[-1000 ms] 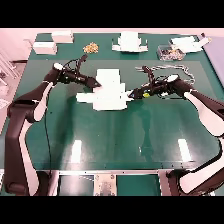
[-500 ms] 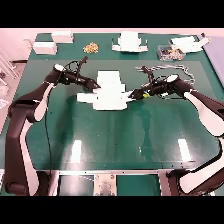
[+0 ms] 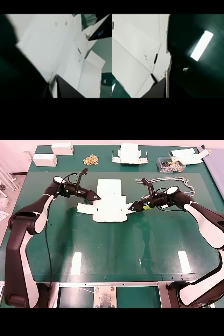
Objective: Fold the box and place the chain.
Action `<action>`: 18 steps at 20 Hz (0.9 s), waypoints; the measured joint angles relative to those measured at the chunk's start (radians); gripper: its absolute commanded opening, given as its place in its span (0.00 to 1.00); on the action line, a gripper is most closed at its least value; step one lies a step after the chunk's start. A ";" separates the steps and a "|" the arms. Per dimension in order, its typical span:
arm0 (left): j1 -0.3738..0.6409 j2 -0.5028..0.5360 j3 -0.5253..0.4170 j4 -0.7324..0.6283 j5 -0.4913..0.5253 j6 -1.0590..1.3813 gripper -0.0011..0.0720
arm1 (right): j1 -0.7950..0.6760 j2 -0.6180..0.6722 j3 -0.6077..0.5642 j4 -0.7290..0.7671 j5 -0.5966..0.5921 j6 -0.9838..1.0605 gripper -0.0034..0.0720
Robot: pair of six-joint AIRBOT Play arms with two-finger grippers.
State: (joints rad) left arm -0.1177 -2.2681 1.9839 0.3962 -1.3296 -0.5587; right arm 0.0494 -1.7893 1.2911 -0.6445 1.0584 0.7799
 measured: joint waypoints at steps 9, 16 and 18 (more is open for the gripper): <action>-0.002 -0.003 -0.014 -0.021 -0.105 0.315 0.03 | -0.007 0.000 0.000 0.015 0.000 -0.007 0.32; -0.001 -0.002 -0.035 -0.063 -0.144 0.570 0.03 | -0.064 0.047 0.001 0.074 0.008 -0.044 0.42; -0.001 0.000 -0.037 -0.073 -0.151 0.609 0.03 | -0.086 0.066 0.001 0.080 0.007 -0.051 0.42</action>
State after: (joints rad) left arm -0.1184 -2.2681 1.9465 0.3233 -1.4807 0.0502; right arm -0.0368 -1.7233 1.2922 -0.5644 1.0657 0.7292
